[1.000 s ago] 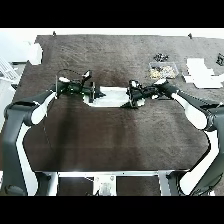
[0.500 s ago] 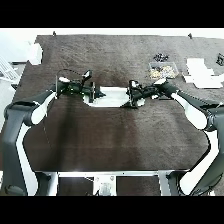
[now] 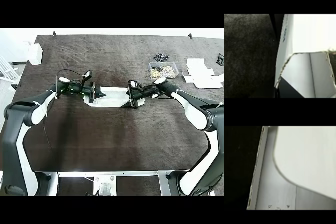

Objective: Fold the box and place the chain.

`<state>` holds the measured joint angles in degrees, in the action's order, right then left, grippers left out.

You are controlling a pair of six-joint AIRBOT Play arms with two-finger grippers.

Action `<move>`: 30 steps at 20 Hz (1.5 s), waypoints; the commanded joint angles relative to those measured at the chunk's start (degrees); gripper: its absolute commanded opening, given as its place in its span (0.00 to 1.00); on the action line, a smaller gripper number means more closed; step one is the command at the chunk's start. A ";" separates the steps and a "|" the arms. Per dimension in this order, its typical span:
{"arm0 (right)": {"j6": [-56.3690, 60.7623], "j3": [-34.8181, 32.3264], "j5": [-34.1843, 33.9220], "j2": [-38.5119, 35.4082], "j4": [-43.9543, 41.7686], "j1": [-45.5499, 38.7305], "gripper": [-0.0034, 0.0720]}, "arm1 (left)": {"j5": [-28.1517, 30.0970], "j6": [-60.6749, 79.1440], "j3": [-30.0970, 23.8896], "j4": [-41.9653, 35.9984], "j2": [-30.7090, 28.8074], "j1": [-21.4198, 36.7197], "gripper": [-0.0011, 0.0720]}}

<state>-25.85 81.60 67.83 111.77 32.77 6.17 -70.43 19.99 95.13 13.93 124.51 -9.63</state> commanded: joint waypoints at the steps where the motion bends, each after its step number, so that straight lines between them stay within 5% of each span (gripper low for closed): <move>1: 0.00 1.51 -0.28 0.09 1.03 -0.04 0.91 | 0.00 0.00 0.07 0.02 0.00 0.07 0.04; 30: 1.62 2.25 0.63 1.75 0.87 0.63 0.83 | 0.61 0.00 0.04 0.00 0.00 0.07 0.04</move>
<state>-24.23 83.81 68.60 113.47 33.74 6.83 -69.91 19.99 95.13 13.93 124.49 -9.61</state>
